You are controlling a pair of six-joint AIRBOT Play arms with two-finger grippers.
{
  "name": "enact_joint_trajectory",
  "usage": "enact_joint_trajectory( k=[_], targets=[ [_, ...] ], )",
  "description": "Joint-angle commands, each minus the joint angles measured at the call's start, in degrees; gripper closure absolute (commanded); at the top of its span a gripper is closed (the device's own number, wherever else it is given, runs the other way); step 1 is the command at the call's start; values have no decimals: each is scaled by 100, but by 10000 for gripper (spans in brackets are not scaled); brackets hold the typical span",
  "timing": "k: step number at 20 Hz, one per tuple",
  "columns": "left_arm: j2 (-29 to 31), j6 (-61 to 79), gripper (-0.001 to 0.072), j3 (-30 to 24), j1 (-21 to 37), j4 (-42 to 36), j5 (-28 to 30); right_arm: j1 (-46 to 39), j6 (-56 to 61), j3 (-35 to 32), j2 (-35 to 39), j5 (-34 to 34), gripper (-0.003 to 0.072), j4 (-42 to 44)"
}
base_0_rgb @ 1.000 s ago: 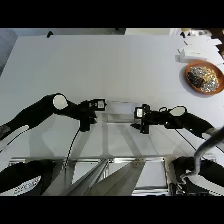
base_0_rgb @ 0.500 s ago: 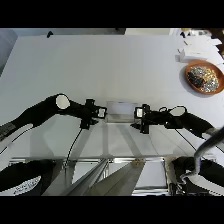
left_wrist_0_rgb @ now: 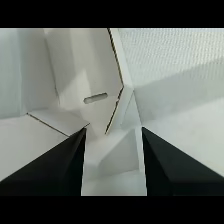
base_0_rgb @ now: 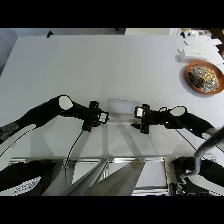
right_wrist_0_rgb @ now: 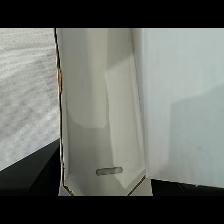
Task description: Fold the box and place the chain.
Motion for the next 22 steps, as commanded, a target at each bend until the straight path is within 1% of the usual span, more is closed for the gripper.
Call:
enact_joint_trajectory(
  k=[1,4,5,6,7,8,9,12,15,16,17,18,22],
  targets=[
    [-4,48,316,-2,-20,-188,61,2,-9,0,4,11,282,-9],
    [-4,28,322,-2,-22,-339,334,2,-9,0,4,11,282,-9],
    [-2,15,364,-2,-20,-339,391,2,-9,0,4,9,282,-9],
    [-2,9,449,-2,-20,-339,428,2,-9,0,4,11,282,-9],
    [-2,9,471,-2,-22,-343,435,2,-9,0,4,9,282,-9],
    [-2,9,474,-2,-22,-343,433,2,-9,0,4,11,282,-9],
    [-2,7,500,-2,-22,-348,411,2,-9,0,4,9,282,-9],
    [-4,13,502,-2,-68,-472,428,2,-9,0,4,11,282,-9],
    [-52,24,512,-2,-192,-734,579,4,-9,0,4,11,282,-9],
    [-63,35,558,-2,-240,-817,612,2,-9,0,4,11,282,-9],
    [-63,37,620,-2,-280,-841,623,4,-9,0,4,11,282,-9],
    [-63,37,652,-2,-310,-844,625,2,-9,0,4,11,282,-9],
    [-63,42,652,-2,-352,-1075,809,2,-9,0,4,11,282,-9]
  ],
)
